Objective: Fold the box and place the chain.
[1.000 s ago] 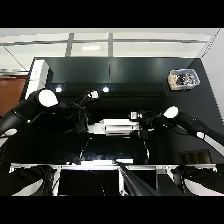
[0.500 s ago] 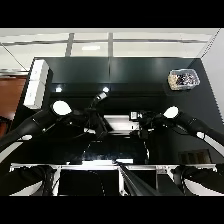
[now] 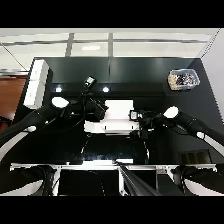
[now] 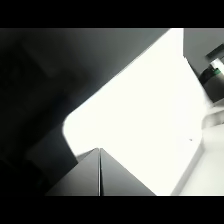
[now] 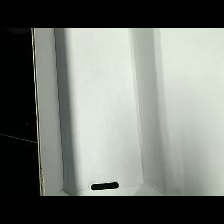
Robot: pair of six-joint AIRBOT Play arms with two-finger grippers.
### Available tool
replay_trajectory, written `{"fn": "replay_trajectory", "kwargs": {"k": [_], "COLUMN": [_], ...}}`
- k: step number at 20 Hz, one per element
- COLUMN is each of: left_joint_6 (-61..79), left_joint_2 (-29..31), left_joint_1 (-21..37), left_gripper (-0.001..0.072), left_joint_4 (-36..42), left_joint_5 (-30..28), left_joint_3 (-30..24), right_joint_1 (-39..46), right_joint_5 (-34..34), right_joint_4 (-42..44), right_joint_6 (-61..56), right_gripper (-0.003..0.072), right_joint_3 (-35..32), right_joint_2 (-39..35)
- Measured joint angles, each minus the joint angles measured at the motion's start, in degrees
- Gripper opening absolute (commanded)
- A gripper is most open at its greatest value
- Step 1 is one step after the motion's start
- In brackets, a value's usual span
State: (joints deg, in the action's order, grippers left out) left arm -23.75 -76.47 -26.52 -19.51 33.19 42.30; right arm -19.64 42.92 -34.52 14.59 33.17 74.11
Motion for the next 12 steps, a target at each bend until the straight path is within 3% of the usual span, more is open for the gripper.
{"fn": "replay_trajectory", "kwargs": {"k": [5,12], "left_joint_6": [1.3,1.6], "left_joint_2": [-4.6,-5.7], "left_joint_1": [0.3,0.5], "left_gripper": [0.0028,0.0029], "left_joint_4": [-2.3,-8.9], "left_joint_5": [6.1,12.4], "left_joint_3": [1.7,3.1], "right_joint_1": [0.0,0.0], "right_joint_5": [0.1,0.4], "right_joint_4": [0.0,-0.1], "right_joint_6": [0.0,0.1], "right_gripper": [0.0160,0.0160], "right_joint_3": [0.0,0.0], "right_joint_2": [0.0,0.0]}}
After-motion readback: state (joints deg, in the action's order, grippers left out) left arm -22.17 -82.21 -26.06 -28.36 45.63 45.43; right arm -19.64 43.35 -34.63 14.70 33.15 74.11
